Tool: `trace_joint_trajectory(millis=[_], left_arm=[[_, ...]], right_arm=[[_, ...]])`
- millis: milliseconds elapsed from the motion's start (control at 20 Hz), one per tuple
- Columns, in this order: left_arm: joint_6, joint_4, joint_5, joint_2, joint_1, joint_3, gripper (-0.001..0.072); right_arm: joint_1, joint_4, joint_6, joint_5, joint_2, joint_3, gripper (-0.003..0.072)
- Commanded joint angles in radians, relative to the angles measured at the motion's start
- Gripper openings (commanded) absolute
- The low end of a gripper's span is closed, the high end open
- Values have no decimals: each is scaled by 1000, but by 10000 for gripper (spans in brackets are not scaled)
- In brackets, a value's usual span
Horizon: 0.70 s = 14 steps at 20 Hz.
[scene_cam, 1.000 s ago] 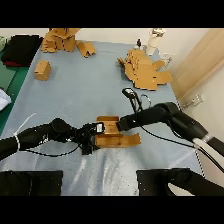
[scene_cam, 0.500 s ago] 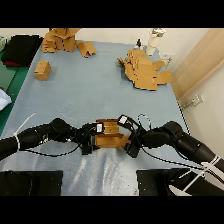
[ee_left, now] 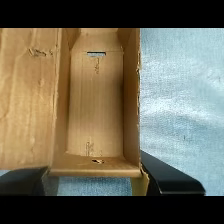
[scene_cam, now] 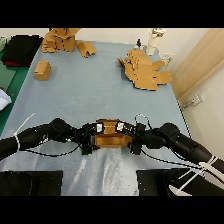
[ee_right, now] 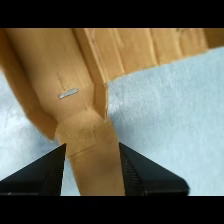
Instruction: Fold the box.
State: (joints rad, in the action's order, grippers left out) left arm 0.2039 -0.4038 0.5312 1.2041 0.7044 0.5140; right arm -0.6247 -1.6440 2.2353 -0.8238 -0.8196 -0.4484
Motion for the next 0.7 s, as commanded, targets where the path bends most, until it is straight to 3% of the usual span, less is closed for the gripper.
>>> trace_joint_trajectory(millis=[0,200,450,650], left_arm=[[1,0,0,0,0,0,422],[1,0,0,0,0,0,422],[1,0,0,0,0,0,421],[1,0,0,0,0,0,422]], right_arm=[[-14,-20,10,-102,62,1,501],[-15,-42,10,-72,116,1,503],[-15,-209,209,99,22,1,503],[-15,-212,321,171,-40,1,500]])
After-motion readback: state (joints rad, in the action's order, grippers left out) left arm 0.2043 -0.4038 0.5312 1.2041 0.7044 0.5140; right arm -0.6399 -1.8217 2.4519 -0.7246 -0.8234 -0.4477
